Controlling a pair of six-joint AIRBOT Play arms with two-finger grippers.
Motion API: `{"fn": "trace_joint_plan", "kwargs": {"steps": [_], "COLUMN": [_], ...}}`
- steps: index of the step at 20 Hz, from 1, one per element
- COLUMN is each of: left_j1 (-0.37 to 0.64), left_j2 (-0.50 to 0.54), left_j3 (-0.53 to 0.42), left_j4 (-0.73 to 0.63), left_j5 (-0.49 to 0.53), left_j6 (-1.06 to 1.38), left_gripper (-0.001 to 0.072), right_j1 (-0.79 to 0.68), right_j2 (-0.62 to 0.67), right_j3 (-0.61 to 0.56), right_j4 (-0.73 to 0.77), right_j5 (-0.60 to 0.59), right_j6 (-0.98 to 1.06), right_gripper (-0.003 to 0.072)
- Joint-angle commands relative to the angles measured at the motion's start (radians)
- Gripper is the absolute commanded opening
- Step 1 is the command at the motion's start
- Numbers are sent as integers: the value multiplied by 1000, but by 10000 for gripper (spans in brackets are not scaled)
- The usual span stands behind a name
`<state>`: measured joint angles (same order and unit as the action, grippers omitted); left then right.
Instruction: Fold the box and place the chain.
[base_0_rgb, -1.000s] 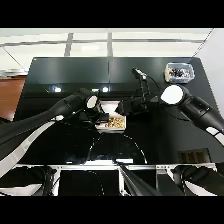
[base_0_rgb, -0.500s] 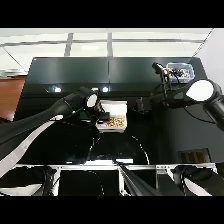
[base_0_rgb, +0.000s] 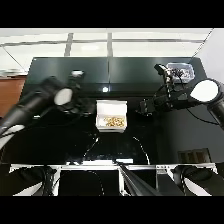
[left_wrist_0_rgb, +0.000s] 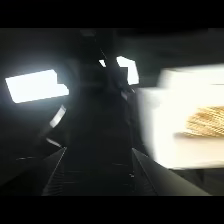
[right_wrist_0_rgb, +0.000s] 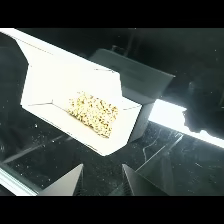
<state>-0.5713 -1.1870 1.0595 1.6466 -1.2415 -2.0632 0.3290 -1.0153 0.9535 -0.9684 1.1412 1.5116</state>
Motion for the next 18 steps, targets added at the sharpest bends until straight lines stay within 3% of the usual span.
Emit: {"fn": "trace_joint_plan", "kwargs": {"steps": [1, 2, 4, 6, 7, 8, 11, 14, 16, 18], "left_j1": [243, 349, 525, 595, 594, 576, 476, 334, 267, 259], "left_j2": [136, 142, 122, 94, 84, 73, 47, 42, 21, -31], "left_j3": [-155, -216, -345, -419, -432, -438, -439, -439, -437, -420], "left_j4": [-71, -253, -745, -1019, -1049, -1052, -1049, -1049, -1031, -1007], "left_j5": [23, 72, 109, 90, 88, 94, 148, 319, 434, 416], "left_j6": [100, 209, 692, 1164, 1361, 1513, 1924, 2212, 2292, 2295], "left_gripper": [486, 487, 486, 496, 566, 714, 715, 711, 710, 710], "right_j1": [-1, -1, -1, 0, -1, -1, 0, 0, 0, 0], "right_j2": [1, 1, 1, 0, 0, 0, 0, 0, 0, 0], "right_j3": [0, 0, 0, 0, 0, 0, 0, 0, 0, 0], "right_j4": [-2, -2, -2, -2, -2, -2, -2, -2, -2, -2], "right_j5": [-2, -7, -28, -51, -55, -53, -53, -53, -53, -53], "right_j6": [0, 0, 0, 0, 0, 0, 0, 0, 0, 3], "right_gripper": [287, 287, 287, 287, 287, 287, 287, 287, 287, 286]}}
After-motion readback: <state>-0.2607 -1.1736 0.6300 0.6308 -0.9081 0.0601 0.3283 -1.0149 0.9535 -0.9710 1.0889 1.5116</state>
